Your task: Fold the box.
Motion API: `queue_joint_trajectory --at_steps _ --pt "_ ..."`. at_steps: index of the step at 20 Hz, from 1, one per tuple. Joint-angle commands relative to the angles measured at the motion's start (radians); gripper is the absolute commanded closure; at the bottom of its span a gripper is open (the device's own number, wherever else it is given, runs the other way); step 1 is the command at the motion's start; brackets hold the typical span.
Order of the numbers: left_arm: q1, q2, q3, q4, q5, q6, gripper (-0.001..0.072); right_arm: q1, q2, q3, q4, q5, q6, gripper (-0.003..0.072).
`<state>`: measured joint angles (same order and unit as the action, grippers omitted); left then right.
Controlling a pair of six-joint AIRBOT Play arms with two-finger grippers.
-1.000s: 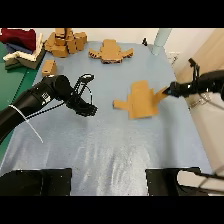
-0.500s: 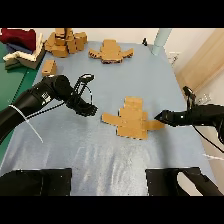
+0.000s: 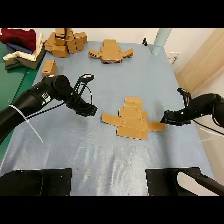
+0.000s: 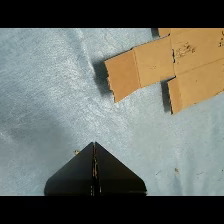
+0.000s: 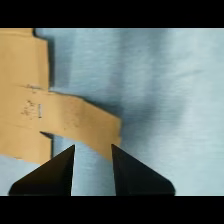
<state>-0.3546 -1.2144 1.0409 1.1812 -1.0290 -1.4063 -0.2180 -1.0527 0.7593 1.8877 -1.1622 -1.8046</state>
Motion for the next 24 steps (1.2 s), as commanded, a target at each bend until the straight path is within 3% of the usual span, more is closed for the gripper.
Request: queue_joint_trajectory --at_steps 1,3,7,14,15,16,20,21,22,23,24 --pt "0.0 0.001 0.0 0.0 0.001 0.0 0.0699 -0.001 -0.036 0.051 -0.135 -0.034 0.051 0.0334" --pt "-0.001 0.0 0.0 0.0 0.008 0.0 0.0699 -0.001 -0.081 0.05 -0.099 -0.055 0.013 0.0333" --pt "-0.001 0.0 0.0 0.0 0.028 0.0 0.0699 0.0 -0.191 0.051 0.146 -0.058 -0.19 0.0333" --pt "-0.001 -0.001 0.0 -0.026 0.053 0.0 0.0699 0.024 -0.27 0.051 0.284 -0.059 -0.328 0.0336" --pt "-0.001 -0.001 0.0 -0.04 0.054 0.0 0.0698 0.031 -0.27 0.051 0.288 -0.058 -0.334 0.0347" --pt "-0.001 -0.001 0.0 -0.051 0.053 0.0 0.0698 0.041 -0.27 0.051 0.291 -0.058 -0.343 0.0407" --pt "-0.001 -0.001 0.0 -0.08 0.052 0.001 0.0696 0.084 -0.27 0.051 0.295 -0.049 -0.348 0.0425" --pt "-0.001 -0.001 0.0 -0.089 0.052 0.003 0.0695 0.095 -0.27 0.051 0.306 -0.051 -0.352 0.0531" --pt "-0.001 -0.001 0.0 -0.093 0.051 0.004 0.06 0.11 -0.27 0.051 0.328 -0.052 -0.367 0.0595" --pt "-0.001 -0.001 0.0 -0.105 0.05 0.003 0.0254 0.126 -0.269 0.051 0.362 -0.058 -0.389 0.0659" --pt "0.0 -0.001 0.001 -0.121 0.05 0.004 0.0082 0.145 -0.269 0.051 0.405 -0.058 -0.404 0.0683"
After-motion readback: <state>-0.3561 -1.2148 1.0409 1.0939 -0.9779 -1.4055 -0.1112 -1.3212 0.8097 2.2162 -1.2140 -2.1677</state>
